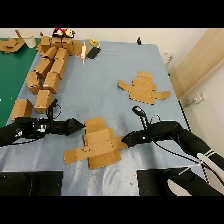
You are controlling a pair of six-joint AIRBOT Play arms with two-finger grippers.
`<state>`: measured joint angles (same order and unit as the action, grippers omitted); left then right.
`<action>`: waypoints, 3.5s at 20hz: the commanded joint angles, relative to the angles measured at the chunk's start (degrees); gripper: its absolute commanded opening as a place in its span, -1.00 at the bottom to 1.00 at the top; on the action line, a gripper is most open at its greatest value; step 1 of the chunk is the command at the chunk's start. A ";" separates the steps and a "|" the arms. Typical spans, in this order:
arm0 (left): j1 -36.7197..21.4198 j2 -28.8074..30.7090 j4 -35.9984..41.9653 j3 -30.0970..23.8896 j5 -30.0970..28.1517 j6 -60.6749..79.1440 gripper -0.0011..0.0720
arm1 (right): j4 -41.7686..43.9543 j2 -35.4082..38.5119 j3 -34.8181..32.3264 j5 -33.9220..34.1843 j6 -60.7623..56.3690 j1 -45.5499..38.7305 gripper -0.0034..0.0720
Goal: Fold the box.
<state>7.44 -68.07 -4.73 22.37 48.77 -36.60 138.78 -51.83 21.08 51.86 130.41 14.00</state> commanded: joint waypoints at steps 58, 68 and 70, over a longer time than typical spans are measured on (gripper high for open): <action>4.72 -11.21 3.45 7.69 14.25 17.64 -0.94 | 0.50 6.49 -0.24 -1.68 -0.98 0.07 -0.90; 8.83 -11.10 -2.93 21.40 14.49 23.43 -0.94 | -11.82 6.54 8.24 -2.10 -23.56 -4.85 0.11; 11.69 -11.10 -4.07 23.63 12.15 25.97 -0.94 | -14.49 6.54 12.37 -1.88 -27.52 -7.13 0.09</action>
<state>16.19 -79.24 -5.76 42.13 63.46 -13.50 130.02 -45.34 28.64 49.54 112.16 9.52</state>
